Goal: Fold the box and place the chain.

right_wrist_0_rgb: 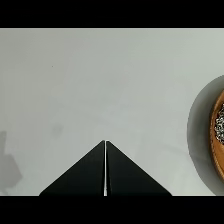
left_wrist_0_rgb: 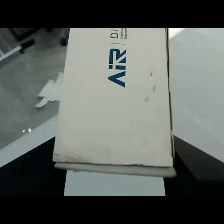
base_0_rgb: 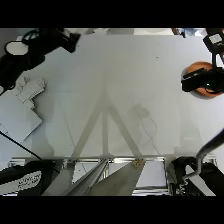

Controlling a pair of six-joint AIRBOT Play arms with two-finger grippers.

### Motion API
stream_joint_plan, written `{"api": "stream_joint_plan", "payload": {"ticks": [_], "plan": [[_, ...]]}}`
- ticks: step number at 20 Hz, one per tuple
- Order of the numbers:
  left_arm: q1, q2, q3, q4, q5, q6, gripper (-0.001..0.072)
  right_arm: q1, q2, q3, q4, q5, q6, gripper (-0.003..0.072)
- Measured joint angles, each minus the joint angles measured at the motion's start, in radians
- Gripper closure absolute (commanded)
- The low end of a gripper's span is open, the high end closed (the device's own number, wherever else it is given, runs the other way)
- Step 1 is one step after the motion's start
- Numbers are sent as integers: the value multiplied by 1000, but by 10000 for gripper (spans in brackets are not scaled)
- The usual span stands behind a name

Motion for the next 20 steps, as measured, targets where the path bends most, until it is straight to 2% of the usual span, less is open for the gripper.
{"api": "stream_joint_plan", "payload": {"ticks": [3, 7, 10, 13, 20], "plan": [[107, 8, 0, 143, 2, -209, 702, 0, 0, 0, 0, -1, 0, 674], [217, -6, 0, 578, -108, -652, 700, 0, 0, 0, 0, -2, 0, 674], [262, -44, 0, 795, -199, -890, 700, 0, 0, 0, 0, -2, 0, 674], [279, -101, -8, 875, -252, -997, 700, 0, 0, 0, 0, -2, 0, 674], [280, -259, -23, 908, -293, -1066, 699, 0, 0, 0, 0, -2, 0, 674]]}}
